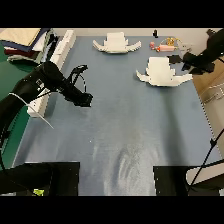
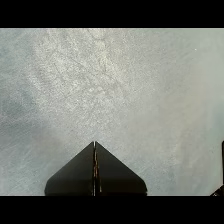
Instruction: Fold the box.
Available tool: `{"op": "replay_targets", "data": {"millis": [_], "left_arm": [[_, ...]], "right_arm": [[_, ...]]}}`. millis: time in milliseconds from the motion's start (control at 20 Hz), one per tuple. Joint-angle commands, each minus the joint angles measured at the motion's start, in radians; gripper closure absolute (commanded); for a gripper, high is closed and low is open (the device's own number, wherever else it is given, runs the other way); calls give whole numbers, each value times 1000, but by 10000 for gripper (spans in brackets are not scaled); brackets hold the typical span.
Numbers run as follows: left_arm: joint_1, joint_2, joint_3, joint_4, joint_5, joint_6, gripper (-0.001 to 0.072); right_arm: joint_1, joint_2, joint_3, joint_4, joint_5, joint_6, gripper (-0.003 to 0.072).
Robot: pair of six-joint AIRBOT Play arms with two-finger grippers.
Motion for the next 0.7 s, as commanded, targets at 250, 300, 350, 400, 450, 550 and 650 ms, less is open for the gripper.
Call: {"op": "replay_targets", "data": {"millis": [250,300,350,400,450,550,650], "left_arm": [[-1,0,1,0,0,0,698],[-1,0,1,0,0,0,698],[0,0,1,0,0,0,698],[-1,0,1,0,0,0,698],[-1,0,1,0,0,0,698],[-1,0,1,0,0,0,698],[-1,0,1,0,0,0,698]], "right_arm": [[-222,-336,238,124,107,-173,277],[-224,-373,268,148,109,-192,277],[-224,-401,286,166,122,-214,277],[-223,-422,292,186,144,-224,277],[-222,-439,292,210,166,-238,277],[-222,-459,291,244,211,-257,277],[-223,-467,291,245,251,-259,277]]}}
